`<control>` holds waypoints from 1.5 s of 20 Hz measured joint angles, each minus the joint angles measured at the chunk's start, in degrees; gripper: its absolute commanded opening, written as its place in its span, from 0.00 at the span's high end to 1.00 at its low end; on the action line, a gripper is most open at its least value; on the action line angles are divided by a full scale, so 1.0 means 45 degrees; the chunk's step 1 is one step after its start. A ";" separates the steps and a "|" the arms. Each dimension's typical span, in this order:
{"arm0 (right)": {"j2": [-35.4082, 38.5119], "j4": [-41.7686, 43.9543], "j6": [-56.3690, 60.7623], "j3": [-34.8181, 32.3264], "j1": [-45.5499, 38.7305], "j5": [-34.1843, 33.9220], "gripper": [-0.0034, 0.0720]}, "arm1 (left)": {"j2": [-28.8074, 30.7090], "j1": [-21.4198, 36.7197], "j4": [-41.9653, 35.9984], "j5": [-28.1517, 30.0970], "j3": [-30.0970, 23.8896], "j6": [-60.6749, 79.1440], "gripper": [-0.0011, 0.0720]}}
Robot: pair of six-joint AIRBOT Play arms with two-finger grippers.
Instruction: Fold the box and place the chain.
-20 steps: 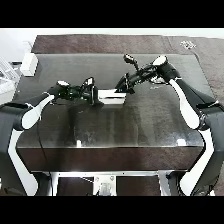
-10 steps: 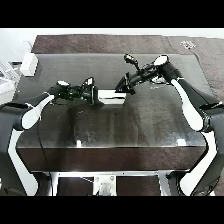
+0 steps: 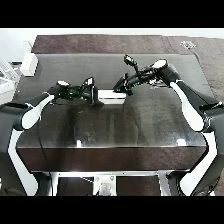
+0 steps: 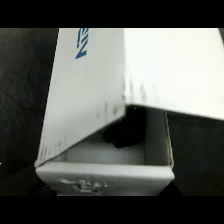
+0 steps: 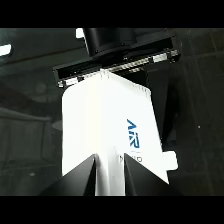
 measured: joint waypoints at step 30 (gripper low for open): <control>0.0699 0.0097 -0.1962 -0.0962 0.0194 -0.1491 0.69 | 0.0000 0.0005 -0.0083 0.0010 -0.0005 0.0000 0.45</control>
